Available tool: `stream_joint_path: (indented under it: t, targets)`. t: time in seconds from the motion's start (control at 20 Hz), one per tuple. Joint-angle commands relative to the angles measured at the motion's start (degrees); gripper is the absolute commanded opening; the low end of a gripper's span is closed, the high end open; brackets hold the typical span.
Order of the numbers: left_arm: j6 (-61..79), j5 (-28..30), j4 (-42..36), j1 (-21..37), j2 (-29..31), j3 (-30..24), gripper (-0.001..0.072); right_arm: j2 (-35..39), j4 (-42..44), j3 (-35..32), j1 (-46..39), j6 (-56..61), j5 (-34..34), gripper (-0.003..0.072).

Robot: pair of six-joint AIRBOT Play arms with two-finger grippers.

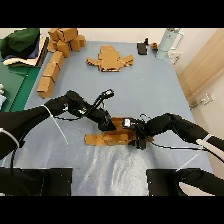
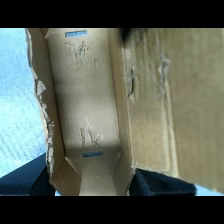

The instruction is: Fold the box.

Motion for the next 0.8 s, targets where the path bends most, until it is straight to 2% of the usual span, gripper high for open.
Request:
stream_joint_path:
  t: [0.0,0.2,0.25,0.3,0.35,0.45,0.6,0.75]
  targets:
    - [-16.65,-1.4,9.27,2.29,3.78,0.07,0.0695,0.04,0.04,-0.02,-0.02,0.02,0.0,0.0547]
    - [-36.48,-11.56,20.44,5.25,8.59,0.07,0.0694,0.04,0.02,-0.02,-0.04,0.02,0.0,0.0547]
    - [-42.25,-14.56,21.2,5.44,8.81,0.07,0.0597,0.04,0.02,-0.02,-0.04,0.02,0.0,0.0547]
    - [-46.12,-17.16,21.14,5.29,8.72,-0.04,0.0228,0.04,0.0,-0.02,-0.04,0.02,0.0,0.0547]
    - [-47.41,-18.43,20.39,4.59,8.68,-0.35,0.0016,0.04,0.02,-0.02,-0.04,0.02,0.0,0.0547]
    - [-48.63,-18.18,14.21,1.46,8.31,-0.85,0.0014,0.04,0.0,-0.02,-0.04,0.02,0.0,0.0547]
    - [-48.48,-9.92,5.2,-3.67,7.06,-0.2,0.0014,0.04,-0.04,-0.02,-0.04,0.02,0.0,0.0547]
    - [-48.7,-3.39,2.49,-2.93,3.85,3.41,0.0014,0.04,-0.09,-0.02,-0.04,0.02,0.0,0.0547]
